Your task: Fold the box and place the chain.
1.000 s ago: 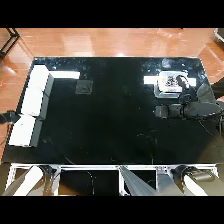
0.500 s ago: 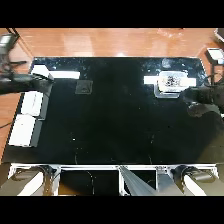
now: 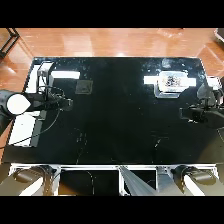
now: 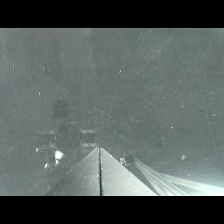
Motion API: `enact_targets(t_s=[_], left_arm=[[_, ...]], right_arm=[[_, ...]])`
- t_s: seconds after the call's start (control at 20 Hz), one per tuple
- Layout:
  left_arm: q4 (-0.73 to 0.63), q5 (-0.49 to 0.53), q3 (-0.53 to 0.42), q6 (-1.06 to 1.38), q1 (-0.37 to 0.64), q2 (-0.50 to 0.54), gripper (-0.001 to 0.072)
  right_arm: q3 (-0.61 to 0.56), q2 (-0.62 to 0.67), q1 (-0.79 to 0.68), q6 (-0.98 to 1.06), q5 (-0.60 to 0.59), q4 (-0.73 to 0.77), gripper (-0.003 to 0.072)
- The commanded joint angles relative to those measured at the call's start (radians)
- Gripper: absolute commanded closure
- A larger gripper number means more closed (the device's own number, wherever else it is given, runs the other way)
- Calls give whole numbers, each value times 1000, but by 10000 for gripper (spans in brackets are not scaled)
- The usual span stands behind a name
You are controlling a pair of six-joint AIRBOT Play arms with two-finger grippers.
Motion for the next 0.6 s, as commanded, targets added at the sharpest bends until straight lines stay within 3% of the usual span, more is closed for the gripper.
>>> enact_targets(t_s=[0.0,0.55], left_arm=[[37,30,-23,-48,-16,23,689],[37,24,-23,-48,-16,24,689]], right_arm=[[-22,6,-1,15,17,-3,663],[-22,6,-1,15,17,-3,663]])
